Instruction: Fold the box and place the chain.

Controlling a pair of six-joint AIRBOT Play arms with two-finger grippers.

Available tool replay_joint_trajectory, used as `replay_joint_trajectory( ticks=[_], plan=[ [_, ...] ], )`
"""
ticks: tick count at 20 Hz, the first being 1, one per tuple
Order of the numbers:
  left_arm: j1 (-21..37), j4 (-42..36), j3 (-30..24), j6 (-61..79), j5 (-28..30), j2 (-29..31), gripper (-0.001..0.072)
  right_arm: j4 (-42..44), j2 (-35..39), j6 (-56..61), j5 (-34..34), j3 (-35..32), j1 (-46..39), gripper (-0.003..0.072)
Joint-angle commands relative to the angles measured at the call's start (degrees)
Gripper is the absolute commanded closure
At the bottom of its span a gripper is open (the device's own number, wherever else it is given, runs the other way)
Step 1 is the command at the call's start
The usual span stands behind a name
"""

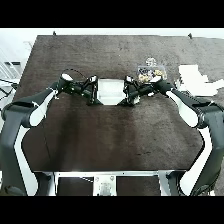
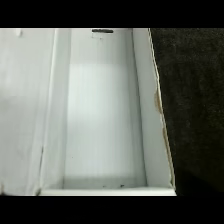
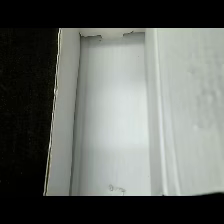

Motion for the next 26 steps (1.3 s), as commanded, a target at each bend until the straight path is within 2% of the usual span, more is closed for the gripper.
replay_joint_trajectory(
  ticks=[1, 6, 7, 8, 15, 18, 19, 20, 21, 22, 26],
  plan=[
    [0.0, 0.0, 0.0, 0.0, 0.0, 0.0, 0.0412, 0.2, 0.0, 0.0, 0.0, 0.0, 0.3, 0.0155],
    [0.0, 0.0, 0.0, 0.0, 0.0, 0.0, 0.0412, 0.1, 0.0, 0.1, 0.4, 0.1, -0.1, 0.0151],
    [0.0, 0.0, 0.0, 0.0, 0.0, 0.0, 0.0412, 0.1, 0.1, 0.0, 0.5, 0.1, -0.5, 0.0123],
    [0.0, 0.0, 0.0, 0.0, 0.0, 0.0, 0.0412, 0.1, 0.1, 0.0, 0.5, 0.1, -0.9, -0.0027],
    [0.0, 0.0, 0.0, 0.0, 0.0, 0.0, 0.0412, -3.1, 5.1, 3.1, 1.6, 0.1, -6.3, -0.0028],
    [0.0, 0.0, 0.0, 0.0, 0.0, 0.0, 0.0412, -3.6, 8.9, 6.9, 6.8, 0.1, -9.2, -0.0027],
    [0.0, 0.0, 0.0, 0.0, 0.0, 0.0, 0.0412, -3.3, 10.3, 8.9, 8.6, 0.1, -9.9, 0.0009],
    [0.0, 0.0, 0.0, 0.0, 0.0, 0.0, 0.0412, -2.9, 11.4, 10.5, 9.9, 0.1, -10.1, 0.0237],
    [0.0, 0.0, 0.0, 0.0, 0.0, 0.0, 0.0412, -1.5, 11.9, 11.0, 11.8, 0.1, -10.1, 0.0637],
    [0.0, 0.0, 0.0, 0.0, 0.0, 0.0, 0.0412, 0.9, 11.9, 11.0, 13.1, 0.0, -9.6, 0.0669],
    [0.0, 0.0, 0.0, 0.0, 0.0, 0.0, 0.0412, 4.2, 11.8, 13.7, 12.4, -0.4, -5.6, 0.0669]
  ],
)
